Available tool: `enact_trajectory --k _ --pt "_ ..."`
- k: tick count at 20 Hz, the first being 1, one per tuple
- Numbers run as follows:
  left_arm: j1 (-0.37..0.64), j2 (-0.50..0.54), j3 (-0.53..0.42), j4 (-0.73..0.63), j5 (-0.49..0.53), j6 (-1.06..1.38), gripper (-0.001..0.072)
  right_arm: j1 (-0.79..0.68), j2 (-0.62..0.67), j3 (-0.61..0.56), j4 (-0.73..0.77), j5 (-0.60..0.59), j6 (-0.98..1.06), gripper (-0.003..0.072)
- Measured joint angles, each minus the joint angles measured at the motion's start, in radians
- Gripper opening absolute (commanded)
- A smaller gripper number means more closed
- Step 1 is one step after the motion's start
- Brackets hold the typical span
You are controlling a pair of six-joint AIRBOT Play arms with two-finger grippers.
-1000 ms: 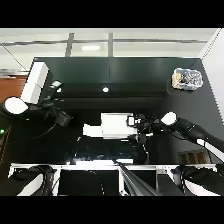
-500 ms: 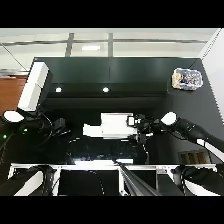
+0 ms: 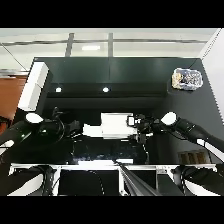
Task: Fold the box and place the chain.
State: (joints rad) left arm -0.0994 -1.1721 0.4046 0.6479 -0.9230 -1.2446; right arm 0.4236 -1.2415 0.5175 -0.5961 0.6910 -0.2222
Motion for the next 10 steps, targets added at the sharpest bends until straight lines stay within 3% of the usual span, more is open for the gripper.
enact_trajectory --k 3,4,6,7,10 --pt "-0.058 -0.060 0.036 -0.038 0.011 0.039 0.0030 0.000 0.000 0.000 0.000 -0.002 0.003 0.0179" --pt "-0.069 -0.072 0.049 -0.053 0.014 0.063 0.0113 0.000 0.000 0.000 0.000 -0.003 0.003 0.0180" --pt "-0.081 -0.087 0.077 -0.086 -0.008 0.118 0.0514 0.000 0.000 0.000 0.000 -0.005 0.005 0.0180" --pt "-0.085 -0.092 0.092 -0.102 -0.028 0.146 0.0576 0.000 0.000 0.000 0.001 -0.005 0.006 0.0180" --pt "-0.084 -0.100 0.140 -0.096 -0.063 0.205 0.0585 0.000 0.000 0.000 0.001 -0.007 0.006 0.0180"
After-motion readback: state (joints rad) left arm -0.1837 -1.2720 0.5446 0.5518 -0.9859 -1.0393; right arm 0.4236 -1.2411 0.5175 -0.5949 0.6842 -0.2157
